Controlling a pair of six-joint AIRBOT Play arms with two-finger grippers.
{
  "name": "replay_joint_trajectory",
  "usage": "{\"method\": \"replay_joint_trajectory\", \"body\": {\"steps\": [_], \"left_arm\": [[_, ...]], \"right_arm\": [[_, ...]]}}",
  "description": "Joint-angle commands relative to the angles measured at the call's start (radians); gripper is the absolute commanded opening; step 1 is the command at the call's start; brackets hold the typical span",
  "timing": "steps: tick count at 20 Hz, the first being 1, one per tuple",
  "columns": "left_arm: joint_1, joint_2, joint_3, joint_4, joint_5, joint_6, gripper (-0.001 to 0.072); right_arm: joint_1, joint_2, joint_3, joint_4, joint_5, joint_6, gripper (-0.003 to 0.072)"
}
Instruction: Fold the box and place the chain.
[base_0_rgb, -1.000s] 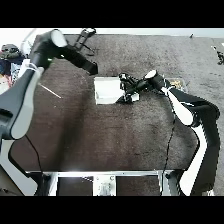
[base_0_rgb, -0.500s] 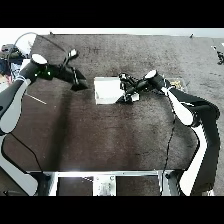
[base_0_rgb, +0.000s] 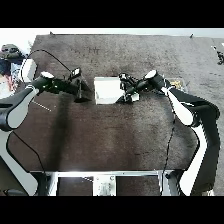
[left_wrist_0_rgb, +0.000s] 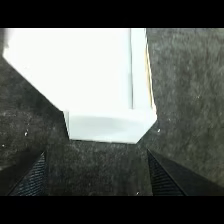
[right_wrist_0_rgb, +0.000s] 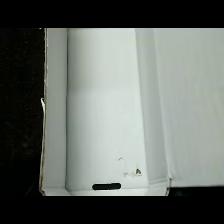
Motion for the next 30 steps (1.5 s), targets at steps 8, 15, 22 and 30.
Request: {"method": "replay_joint_trajectory", "body": {"steps": [8, 15, 22, 30], "left_arm": [[-0.010, -0.032, 0.004, -0.046, 0.001, 0.109, 0.0714], [-0.034, -0.055, 0.008, -0.051, -0.007, 0.097, 0.0715], [-0.056, -0.056, 0.008, -0.063, 0.059, 0.100, 0.0715], [-0.095, -0.073, 0.013, -0.089, 0.113, 0.105, 0.0705]], "right_arm": [[0.000, 0.000, 0.000, 0.000, 0.000, 0.000, 0.0411], [0.000, 0.000, 0.000, 0.000, 0.000, 0.000, 0.0411], [0.000, 0.000, 0.000, 0.000, 0.000, 0.000, 0.0412], [0.000, 0.000, 0.000, 0.000, 0.000, 0.000, 0.0411]]}}
